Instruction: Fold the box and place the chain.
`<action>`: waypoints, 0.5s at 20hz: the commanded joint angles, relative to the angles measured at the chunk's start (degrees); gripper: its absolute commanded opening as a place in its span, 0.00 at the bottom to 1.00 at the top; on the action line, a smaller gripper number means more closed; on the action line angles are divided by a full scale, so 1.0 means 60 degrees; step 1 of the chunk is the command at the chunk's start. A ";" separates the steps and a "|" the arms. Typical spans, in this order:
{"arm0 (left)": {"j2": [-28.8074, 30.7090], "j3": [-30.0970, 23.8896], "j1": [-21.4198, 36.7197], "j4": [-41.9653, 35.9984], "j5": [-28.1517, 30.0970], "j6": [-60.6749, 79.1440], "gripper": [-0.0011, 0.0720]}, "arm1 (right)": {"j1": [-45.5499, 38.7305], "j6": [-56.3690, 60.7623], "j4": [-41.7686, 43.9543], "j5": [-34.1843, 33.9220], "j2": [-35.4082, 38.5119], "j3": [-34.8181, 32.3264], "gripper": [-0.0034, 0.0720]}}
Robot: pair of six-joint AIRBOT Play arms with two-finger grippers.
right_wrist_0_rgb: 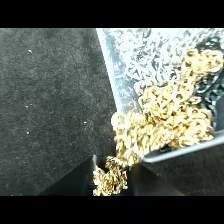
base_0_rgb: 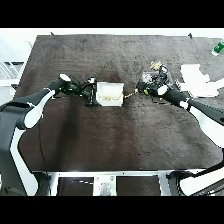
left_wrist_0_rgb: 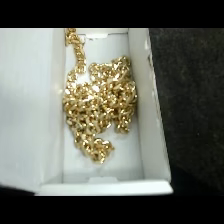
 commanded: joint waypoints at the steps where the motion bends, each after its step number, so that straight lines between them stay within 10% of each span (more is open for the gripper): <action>1: 0.0007 0.0004 0.0007 -0.0007 0.0004 0.0000 0.67 | -0.0084 0.0007 0.0015 0.0168 -0.0335 0.0280 0.21; 2: 0.0007 0.0004 0.0007 -0.0011 0.0004 0.0000 0.67 | -0.0091 0.0011 0.0018 0.0168 -0.0299 0.0280 0.06; 10: 0.0007 0.0004 0.0007 -0.0029 0.0004 0.0000 0.67 | 0.0495 -0.0692 -0.0022 0.1545 0.2262 0.0229 0.06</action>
